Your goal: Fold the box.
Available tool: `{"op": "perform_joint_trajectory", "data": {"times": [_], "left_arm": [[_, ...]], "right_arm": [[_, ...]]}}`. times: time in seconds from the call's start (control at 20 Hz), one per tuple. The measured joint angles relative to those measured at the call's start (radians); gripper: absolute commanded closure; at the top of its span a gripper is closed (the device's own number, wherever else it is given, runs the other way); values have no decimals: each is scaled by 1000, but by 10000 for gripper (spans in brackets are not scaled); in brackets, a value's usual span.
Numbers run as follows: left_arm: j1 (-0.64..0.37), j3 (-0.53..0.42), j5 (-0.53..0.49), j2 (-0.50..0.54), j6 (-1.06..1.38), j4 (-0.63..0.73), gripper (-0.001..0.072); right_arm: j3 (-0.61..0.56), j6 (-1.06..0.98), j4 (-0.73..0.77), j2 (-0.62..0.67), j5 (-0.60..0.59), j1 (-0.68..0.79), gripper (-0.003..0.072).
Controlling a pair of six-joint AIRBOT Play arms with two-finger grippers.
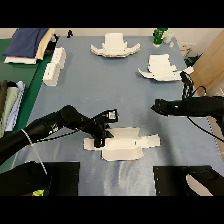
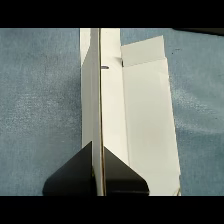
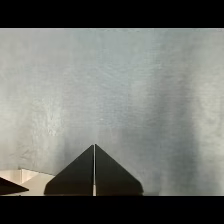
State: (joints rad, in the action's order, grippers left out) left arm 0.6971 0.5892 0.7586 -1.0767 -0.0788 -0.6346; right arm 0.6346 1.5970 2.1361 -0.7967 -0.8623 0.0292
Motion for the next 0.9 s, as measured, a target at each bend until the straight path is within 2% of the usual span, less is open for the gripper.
{"op": "perform_joint_trajectory", "data": {"times": [0.2,0.4,0.6,0.8,0.85,0.9], "left_arm": [[0,0,1,0,0,0,694],[0,0,1,0,0,-1,694],[0,0,2,0,0,-1,694],[0,0,3,0,0,-1,694],[0,0,3,0,0,-1,694],[0,0,1,0,0,-1,694]], "right_arm": [[0,3,0,18,-82,-1,683],[-14,-13,-16,123,-235,-58,683],[-74,-91,-39,274,-365,-225,683],[-127,-96,-112,365,-381,-471,681],[-133,-69,-140,368,-368,-534,575],[-138,-24,-176,360,-347,-601,240]]}}
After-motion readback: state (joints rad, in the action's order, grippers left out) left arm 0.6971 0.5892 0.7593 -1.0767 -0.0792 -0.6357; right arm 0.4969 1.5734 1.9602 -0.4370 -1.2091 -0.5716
